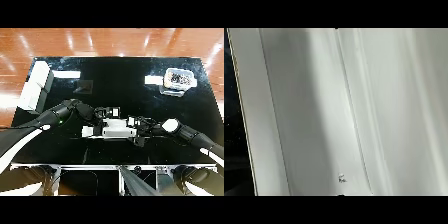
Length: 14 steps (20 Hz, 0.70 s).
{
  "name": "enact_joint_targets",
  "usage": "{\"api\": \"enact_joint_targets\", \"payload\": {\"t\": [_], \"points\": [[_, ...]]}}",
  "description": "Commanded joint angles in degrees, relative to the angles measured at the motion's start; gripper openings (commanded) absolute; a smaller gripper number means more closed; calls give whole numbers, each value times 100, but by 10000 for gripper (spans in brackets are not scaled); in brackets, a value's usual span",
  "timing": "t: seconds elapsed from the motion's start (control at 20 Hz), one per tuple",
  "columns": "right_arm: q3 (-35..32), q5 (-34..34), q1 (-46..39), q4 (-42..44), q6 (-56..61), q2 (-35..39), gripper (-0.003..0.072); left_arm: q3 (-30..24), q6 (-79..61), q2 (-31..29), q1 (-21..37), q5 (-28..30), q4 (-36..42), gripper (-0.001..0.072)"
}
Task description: Fold the box and place the chain.
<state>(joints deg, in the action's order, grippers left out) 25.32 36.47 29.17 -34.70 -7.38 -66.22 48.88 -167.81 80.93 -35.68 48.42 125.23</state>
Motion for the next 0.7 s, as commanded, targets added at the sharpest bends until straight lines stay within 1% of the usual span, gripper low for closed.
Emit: {"api": "enact_joint_targets", "payload": {"t": [0.0,0.05,0.3,0.35,0.4,0.65], "points": [[0,-98,0,-28,-15,-17,690,2,9,7,4,2,-2,21],[0,-96,0,-28,-35,-17,653,2,9,7,4,2,-2,21],[0,-96,0,-26,-149,-17,651,2,22,7,4,0,-2,21],[0,-94,0,-28,-164,-17,567,2,22,7,4,2,-2,20],[0,-94,0,-26,-179,-17,537,2,22,7,2,2,-2,21],[0,-96,0,-24,-190,-17,537,2,22,7,2,7,-2,21]]}}
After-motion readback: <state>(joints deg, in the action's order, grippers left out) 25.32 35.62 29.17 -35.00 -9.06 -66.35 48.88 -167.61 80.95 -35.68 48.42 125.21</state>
